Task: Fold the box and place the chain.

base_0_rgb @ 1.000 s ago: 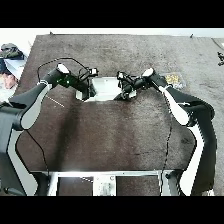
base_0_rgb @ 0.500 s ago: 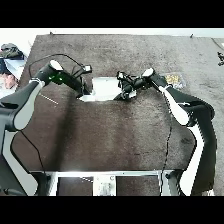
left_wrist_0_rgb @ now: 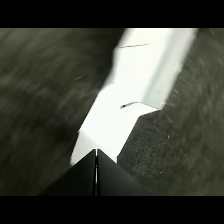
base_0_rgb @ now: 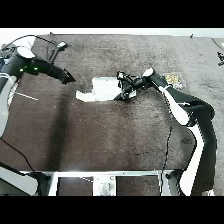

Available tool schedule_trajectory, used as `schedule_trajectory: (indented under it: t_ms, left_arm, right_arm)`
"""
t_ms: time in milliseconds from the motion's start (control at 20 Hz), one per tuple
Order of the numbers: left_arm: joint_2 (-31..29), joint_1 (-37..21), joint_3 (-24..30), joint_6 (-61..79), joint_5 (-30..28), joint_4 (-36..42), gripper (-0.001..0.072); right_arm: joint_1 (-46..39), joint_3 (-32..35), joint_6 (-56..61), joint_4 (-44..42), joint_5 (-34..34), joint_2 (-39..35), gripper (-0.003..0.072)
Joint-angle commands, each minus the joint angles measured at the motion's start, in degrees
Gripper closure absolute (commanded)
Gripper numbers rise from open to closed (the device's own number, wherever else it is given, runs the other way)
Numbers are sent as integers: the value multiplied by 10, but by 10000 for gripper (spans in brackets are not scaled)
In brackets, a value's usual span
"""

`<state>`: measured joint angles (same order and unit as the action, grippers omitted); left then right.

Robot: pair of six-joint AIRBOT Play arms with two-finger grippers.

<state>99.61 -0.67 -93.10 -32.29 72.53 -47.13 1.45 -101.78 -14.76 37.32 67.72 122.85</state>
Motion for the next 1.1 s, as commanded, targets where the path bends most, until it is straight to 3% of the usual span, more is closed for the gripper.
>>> schedule_trajectory:
  t_ms: [0, 450, 1050]
  left_arm:
    - [-20, -38, 44, -142, -27, 3, 702]
    - [-16, -66, 169, -213, -82, 41, 701]
    - [76, 0, 170, -224, -136, 153, 700]
  right_arm:
    - [0, 0, 0, 0, 0, 0, 412]
    - [0, 0, 0, 0, 0, 0, 412]
    - [0, 0, 0, 0, 0, 0, 412]
